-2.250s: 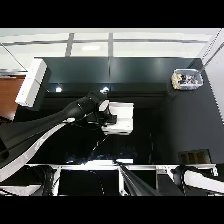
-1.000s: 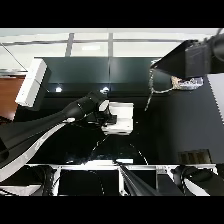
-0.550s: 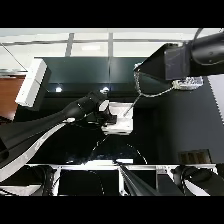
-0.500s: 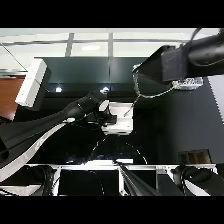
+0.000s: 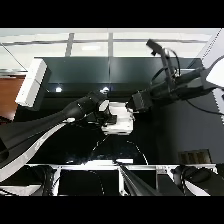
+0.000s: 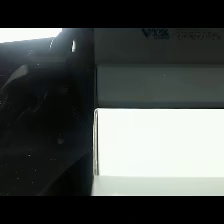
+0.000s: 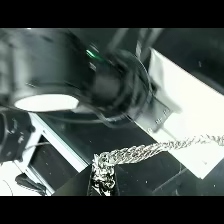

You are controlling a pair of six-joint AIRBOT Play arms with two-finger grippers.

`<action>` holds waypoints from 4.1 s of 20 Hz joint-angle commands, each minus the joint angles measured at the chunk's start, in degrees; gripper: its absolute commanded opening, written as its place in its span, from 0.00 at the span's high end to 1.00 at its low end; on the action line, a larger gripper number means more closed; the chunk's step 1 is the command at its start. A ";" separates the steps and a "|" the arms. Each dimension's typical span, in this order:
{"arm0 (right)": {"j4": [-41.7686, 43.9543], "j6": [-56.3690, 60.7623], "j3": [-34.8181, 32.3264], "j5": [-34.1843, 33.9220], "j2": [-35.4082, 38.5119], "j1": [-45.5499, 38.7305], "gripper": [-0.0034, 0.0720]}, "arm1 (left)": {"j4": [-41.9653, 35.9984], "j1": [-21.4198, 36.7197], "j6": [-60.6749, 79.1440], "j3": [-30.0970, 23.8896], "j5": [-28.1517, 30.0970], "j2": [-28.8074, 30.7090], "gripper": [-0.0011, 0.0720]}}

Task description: Fold the box and place the chain.

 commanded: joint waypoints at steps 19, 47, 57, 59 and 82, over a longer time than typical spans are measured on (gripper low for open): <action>11.17 -4.57 -0.94 -1.77 0.15 -0.63 0.93 | 0.02 0.04 0.02 0.04 0.00 0.02 0.94; -30.36 19.80 -24.04 -42.86 -8.63 -32.74 0.01 | 0.00 0.04 0.00 0.04 0.04 0.02 0.94; -18.01 18.40 -7.98 -42.32 -30.71 -34.45 0.01 | 0.00 0.04 0.02 0.04 0.11 0.02 0.94; -18.12 18.40 -7.96 -42.91 -30.95 -34.45 0.11 | 0.00 0.04 0.02 0.04 0.11 0.02 0.94; -18.01 -1.44 -7.93 -20.33 -3.85 -34.42 0.93 | 0.00 0.04 0.02 0.04 0.02 0.02 0.94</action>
